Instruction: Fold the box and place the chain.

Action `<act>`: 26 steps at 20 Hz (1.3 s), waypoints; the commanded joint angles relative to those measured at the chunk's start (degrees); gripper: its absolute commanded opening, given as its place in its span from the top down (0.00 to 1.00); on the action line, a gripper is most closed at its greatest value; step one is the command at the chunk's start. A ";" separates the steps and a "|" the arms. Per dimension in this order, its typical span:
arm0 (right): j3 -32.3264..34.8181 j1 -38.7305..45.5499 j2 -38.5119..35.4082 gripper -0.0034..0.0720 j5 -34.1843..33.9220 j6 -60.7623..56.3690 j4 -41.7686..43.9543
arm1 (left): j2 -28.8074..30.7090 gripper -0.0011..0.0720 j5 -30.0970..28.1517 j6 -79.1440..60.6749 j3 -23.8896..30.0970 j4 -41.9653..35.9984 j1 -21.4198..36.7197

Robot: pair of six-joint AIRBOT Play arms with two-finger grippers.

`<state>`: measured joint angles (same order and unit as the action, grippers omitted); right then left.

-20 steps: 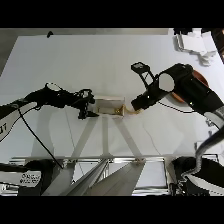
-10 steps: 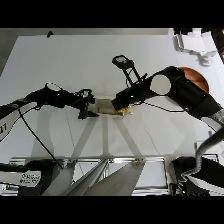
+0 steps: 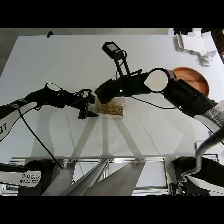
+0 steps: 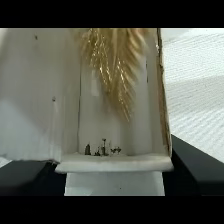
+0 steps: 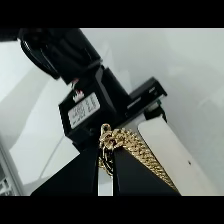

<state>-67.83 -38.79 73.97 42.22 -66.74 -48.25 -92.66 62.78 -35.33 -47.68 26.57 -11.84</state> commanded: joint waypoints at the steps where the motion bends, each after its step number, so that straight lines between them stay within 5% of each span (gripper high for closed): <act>1: -0.02 -0.07 0.35 0.94 -2.38 2.64 1.75 | 0.00 0.73 0.00 -0.02 -0.07 0.02 0.02; 10: 0.00 -0.07 4.59 0.94 8.66 -3.89 -17.38 | 0.00 0.73 0.00 -0.02 -0.07 0.00 0.02; 11: 0.00 -0.07 5.29 0.83 10.16 -2.93 -17.38 | 0.00 0.73 0.00 -0.02 -0.07 0.00 0.02; 12: -0.07 0.02 5.53 0.58 11.85 -0.92 -17.00 | 0.00 0.73 0.00 -0.02 -0.07 0.00 0.02; 13: -0.90 0.52 5.55 0.52 14.53 1.95 -15.82 | 0.00 0.73 0.00 -0.02 -0.07 0.02 0.02; 16: -5.77 3.78 5.57 0.52 21.53 7.21 -13.81 | 0.00 0.73 0.00 -0.02 -0.07 0.02 0.02; 21: -10.58 12.52 10.10 0.51 18.71 11.61 -12.15 | 0.00 0.73 0.00 -0.02 -0.07 0.02 0.02; 26: -10.78 14.93 19.71 0.48 29.94 28.39 7.56 | 0.00 0.73 0.00 -0.02 -0.07 0.00 0.02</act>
